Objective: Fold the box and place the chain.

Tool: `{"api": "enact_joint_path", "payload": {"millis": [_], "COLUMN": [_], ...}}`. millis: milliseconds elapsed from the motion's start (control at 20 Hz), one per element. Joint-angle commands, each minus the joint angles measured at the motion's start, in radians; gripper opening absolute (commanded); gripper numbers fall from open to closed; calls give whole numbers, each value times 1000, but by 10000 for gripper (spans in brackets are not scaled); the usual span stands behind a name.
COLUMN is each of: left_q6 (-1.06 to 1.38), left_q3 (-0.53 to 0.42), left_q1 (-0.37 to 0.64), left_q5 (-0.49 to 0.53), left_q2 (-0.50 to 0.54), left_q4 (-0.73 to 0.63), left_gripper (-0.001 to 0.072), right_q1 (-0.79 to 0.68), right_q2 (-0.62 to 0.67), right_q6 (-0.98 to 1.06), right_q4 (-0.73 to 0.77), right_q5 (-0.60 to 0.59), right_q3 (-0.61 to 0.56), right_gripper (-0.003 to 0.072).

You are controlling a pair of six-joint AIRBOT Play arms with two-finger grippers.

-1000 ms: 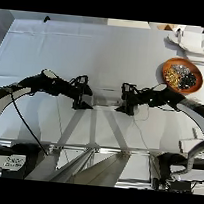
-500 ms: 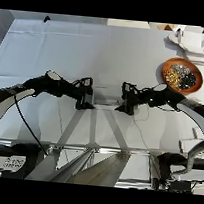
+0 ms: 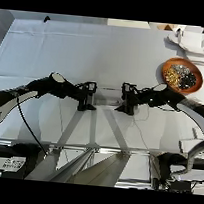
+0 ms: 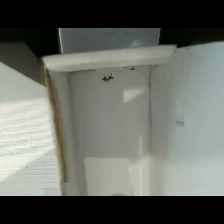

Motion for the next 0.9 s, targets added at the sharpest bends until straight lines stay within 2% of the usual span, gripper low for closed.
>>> {"api": "enact_joint_path", "payload": {"millis": [0,50,100,850], "left_q6": [0,0,0,0], "left_q3": [0,0,0,0], "left_q1": [-2,-2,-2,-2], "left_q5": [4,4,5,4], "left_q2": [0,0,0,0], "left_q4": [6,6,6,6], "left_gripper": [303,231,227,227], "right_q1": [0,0,0,0], "right_q2": [0,0,0,0], "right_q6": [0,0,0,0], "right_q4": [0,0,0,0], "right_q5": [3,3,3,3], "right_q3": [0,0,0,0], "right_gripper": [398,398,398,398]}}
